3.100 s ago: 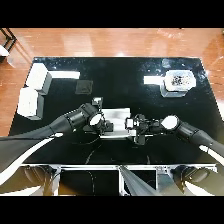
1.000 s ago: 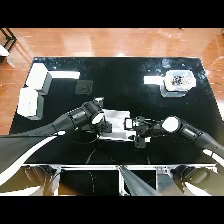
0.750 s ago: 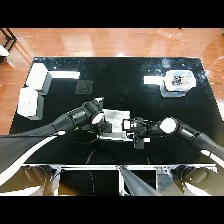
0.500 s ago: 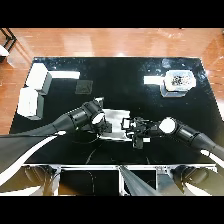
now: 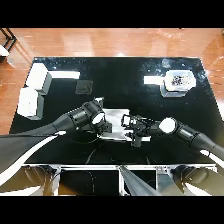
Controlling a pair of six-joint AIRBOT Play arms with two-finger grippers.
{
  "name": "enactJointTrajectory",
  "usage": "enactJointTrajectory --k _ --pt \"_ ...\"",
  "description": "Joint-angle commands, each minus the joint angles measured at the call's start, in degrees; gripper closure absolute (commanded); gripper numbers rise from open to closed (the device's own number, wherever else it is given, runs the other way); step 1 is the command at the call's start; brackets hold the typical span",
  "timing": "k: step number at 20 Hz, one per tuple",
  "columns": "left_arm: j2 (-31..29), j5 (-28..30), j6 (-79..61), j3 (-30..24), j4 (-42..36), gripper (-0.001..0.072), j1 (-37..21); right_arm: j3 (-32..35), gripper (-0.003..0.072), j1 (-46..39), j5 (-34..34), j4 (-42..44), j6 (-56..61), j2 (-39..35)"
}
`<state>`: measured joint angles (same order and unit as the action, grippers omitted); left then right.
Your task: Fold the box and place the chain.
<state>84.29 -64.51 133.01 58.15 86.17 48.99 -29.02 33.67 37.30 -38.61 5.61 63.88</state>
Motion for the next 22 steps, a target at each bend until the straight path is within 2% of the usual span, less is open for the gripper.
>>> enactJointTrajectory --k 1,3,4,6,8,11,14,17,20,22 --pt "0.0 0.0 -0.1 0.0 0.0 0.0689 0.0 0.0 0.0392 0.0 -0.3 0.2 0.0 0.0" --pt "0.0 0.0 -0.1 0.0 -0.2 0.0689 0.0 -0.1 0.0638 -0.1 -0.2 0.0 1.2 -0.2" --pt "0.0 0.0 -0.1 0.0 -0.1 0.0688 0.0 -0.5 0.0665 -0.6 0.3 -0.5 6.8 -1.0" --pt "0.0 0.0 -0.1 0.0 -0.1 0.0688 0.0 -1.4 0.0665 -3.8 2.3 -8.1 23.6 -3.6" --pt "0.0 0.0 -0.1 0.0 -0.1 0.0688 0.0 -2.4 0.0665 -10.3 8.8 -14.7 41.2 -7.1" --pt "0.0 -0.1 -0.1 0.0 -0.1 0.0688 0.0 -4.3 0.0666 -23.3 21.4 -15.7 53.2 -14.2" --pt "0.0 -0.1 0.1 0.0 -0.1 0.0688 -0.2 -3.6 0.0666 -38.5 31.0 -20.9 64.0 -15.8" --pt "0.0 -0.1 0.1 0.0 -0.1 0.0688 -0.2 1.3 0.0666 -47.6 31.1 -21.7 68.1 -15.5" --pt "0.0 -0.1 0.1 0.0 -0.1 0.0688 -0.2 6.5 0.0666 -47.7 28.7 -20.0 71.6 -11.9" --pt "0.0 -0.1 0.1 0.0 -0.1 0.0688 -0.2 7.6 0.0666 -46.5 28.4 -17.5 71.6 -7.7"
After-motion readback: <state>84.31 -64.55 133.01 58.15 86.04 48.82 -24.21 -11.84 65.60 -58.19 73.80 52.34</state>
